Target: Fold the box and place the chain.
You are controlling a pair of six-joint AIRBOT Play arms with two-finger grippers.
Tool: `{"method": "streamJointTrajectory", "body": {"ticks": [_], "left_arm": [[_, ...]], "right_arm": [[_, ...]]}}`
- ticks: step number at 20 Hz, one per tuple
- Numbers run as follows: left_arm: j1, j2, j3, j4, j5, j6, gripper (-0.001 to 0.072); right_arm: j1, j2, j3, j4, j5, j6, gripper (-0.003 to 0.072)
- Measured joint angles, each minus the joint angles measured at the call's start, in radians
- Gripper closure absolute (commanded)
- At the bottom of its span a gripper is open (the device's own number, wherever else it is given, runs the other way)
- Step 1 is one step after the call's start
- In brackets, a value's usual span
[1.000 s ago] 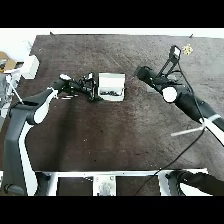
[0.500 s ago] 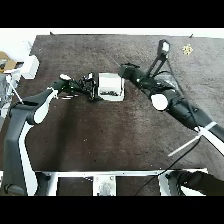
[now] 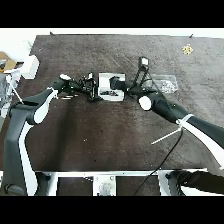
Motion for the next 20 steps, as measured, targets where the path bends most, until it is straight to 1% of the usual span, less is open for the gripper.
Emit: {"method": "streamJointTrajectory", "body": {"ticks": [1,2,3,4,6,7,9,11,12,13,14,17,20], "left_arm": [[0.0,0.0,0.0,0.0,0.0,0.0,0.0547],[0.0,0.0,0.0,0.0,0.0,0.0,0.0547],[0.0,0.0,0.0,0.0,0.0,0.0,0.0547],[0.0,0.0,0.0,0.0,0.0,0.0,0.0547],[0.0,0.0,0.0,0.0,0.0,0.0,0.0547],[0.0,0.0,0.0,0.0,0.0,0.0,0.0547],[0.0,0.0,0.0,0.0,0.0,0.0,0.0547],[0.0,0.0,0.0,0.0,-0.001,0.0,0.0547],[0.0,0.0,0.0,0.0,-0.001,0.0,0.0547],[0.0,0.0,0.0,0.0,-0.001,0.0,0.0547],[0.0,0.0,0.0,0.0,-0.001,0.0,0.0547],[0.0,0.0,0.0,0.0,-0.002,0.0,0.0547],[0.0,0.0,0.0,0.0,-0.002,0.0,0.0547]], "right_arm": [[-0.011,0.034,0.016,-0.038,0.01,-0.023,0.0542],[-0.025,0.072,0.037,-0.078,0.017,-0.051,0.0428],[-0.043,0.104,0.058,-0.108,0.034,-0.076,0.0409],[-0.067,0.128,0.084,-0.129,0.071,-0.097,0.0409],[-0.122,0.144,0.148,-0.145,0.169,-0.154,0.0409],[-0.15,0.136,0.184,-0.126,0.228,-0.211,0.041],[-0.22,0.084,0.27,0.016,0.368,-0.409,0.0409],[-0.291,0.011,0.345,0.224,0.502,-0.635,0.0421],[-0.329,-0.032,0.377,0.343,0.568,-0.757,0.0498],[-0.36,-0.07,0.398,0.444,0.619,-0.861,0.0497],[-0.39,-0.109,0.417,0.542,0.653,-0.963,0.0497],[-0.457,-0.224,0.445,0.758,0.739,-1.199,0.0497],[-0.488,-0.325,0.474,0.908,0.843,-1.373,0.0495]]}}
